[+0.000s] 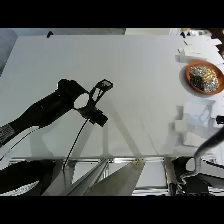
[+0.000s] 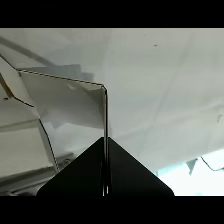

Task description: Fold the box and place the chain.

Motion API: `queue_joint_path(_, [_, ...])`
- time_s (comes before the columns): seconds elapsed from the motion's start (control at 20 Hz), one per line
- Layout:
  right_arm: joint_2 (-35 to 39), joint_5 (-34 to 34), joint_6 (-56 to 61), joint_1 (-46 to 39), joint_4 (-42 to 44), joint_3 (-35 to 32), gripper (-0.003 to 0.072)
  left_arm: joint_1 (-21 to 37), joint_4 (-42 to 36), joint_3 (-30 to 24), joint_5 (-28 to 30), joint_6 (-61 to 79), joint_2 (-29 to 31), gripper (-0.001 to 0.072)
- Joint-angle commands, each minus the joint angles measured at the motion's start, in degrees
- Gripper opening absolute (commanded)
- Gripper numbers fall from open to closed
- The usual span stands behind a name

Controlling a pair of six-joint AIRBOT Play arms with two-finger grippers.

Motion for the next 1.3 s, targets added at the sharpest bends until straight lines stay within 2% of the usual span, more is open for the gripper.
queue_joint_path(0.0, [3.7, -0.9, -5.1, 4.0, 15.0, -0.5, 0.0014, 0.0, 0.0, 0.0, 0.0, 0.0, 0.0, 0.0138])
queue_joint_path(0.15, [11.4, -5.4, -7.6, 10.1, 25.7, -5.7, 0.0014, 0.0, 0.0, 0.0, 0.0, 0.0, 0.0, 0.0138])
queue_joint_path(0.35, [24.5, -13.6, -9.4, 20.2, 40.0, -18.8, 0.0014, 0.0, 0.0, 0.0, 0.0, 0.0, 0.0, 0.0138])
queue_joint_path(0.45, [29.1, -16.2, -9.4, 25.6, 44.2, -23.5, 0.0014, 0.0, 0.0, 0.0, 0.0, 0.0, 0.0, 0.0138])
queue_joint_path(0.6, [32.2, -16.6, -8.7, 34.0, 46.1, -27.3, 0.0015, 0.0, 0.0, 0.0, 0.0, 0.0, 0.0, 0.0138])
queue_joint_path(0.75, [32.2, -18.7, -6.1, 40.6, 45.8, -28.0, 0.0015, 0.0, -0.9, 0.0, -0.2, 0.8, 0.0, 0.0138])
queue_joint_path(0.9, [32.2, -21.4, -3.8, 44.5, 45.8, -28.0, 0.0016, 0.0, -0.5, 0.0, 0.0, 6.5, 0.0, 0.0133])
queue_joint_path(1.05, [32.2, -21.3, -3.3, 46.2, 45.8, -28.0, 0.0016, 0.3, 3.1, 0.0, -2.2, 13.0, 0.0, 0.0135])
queue_joint_path(1.1, [32.2, -21.2, -3.3, 46.4, 45.8, -28.0, 0.0016, 1.0, 3.2, -0.2, -1.6, 16.7, 0.0, 0.016])
queue_joint_path(1.15, [32.2, -21.2, -3.3, 46.4, 45.9, -28.0, 0.0016, 2.3, 2.1, -0.4, 0.6, 20.6, 0.0, 0.0309])
queue_joint_path(1.2, [32.2, -21.0, -3.3, 46.4, 45.8, -28.0, 0.0016, 4.3, -0.8, -0.7, 3.0, 23.8, 0.0, 0.0522])
queue_joint_path(1.25, [32.2, -20.8, -3.3, 46.4, 45.8, -28.0, 0.0016, 7.3, -6.4, -0.8, 5.5, 28.0, 0.0, 0.0619])
